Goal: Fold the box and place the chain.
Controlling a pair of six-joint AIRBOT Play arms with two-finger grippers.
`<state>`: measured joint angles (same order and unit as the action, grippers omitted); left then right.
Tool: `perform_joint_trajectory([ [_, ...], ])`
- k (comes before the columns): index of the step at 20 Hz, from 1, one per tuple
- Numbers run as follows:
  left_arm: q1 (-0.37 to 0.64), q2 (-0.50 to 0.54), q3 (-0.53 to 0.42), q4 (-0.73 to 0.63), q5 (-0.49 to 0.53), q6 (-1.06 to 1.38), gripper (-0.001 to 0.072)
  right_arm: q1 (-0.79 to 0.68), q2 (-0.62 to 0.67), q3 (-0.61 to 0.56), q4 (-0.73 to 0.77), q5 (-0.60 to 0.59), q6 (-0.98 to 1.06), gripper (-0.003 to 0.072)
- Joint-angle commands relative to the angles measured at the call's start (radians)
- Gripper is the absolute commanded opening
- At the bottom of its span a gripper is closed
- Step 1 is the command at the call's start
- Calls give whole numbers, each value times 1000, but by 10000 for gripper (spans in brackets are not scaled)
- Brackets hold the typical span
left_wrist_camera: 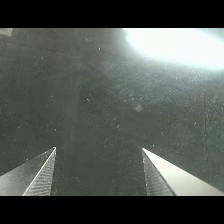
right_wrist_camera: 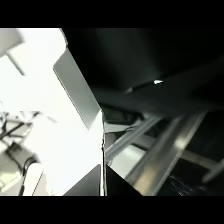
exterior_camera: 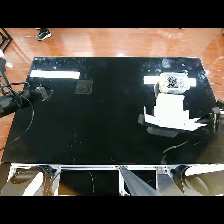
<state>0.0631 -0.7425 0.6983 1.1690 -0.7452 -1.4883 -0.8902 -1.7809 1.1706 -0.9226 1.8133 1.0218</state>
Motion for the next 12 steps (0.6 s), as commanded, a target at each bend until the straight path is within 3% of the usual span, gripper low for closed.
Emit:
perform_joint_trajectory([
  [1, 0, -1, 0, -1, 4, 0, 620, 64, 25, -34, 69, 20, -33, 20],
  [7, -1, -1, 0, -8, 4, 0, 620, 255, 140, -117, 221, -17, -27, 21],
  [12, -24, -35, 0, -87, 0, 0, 620, 460, 372, -283, 347, -182, -51, 20],
])
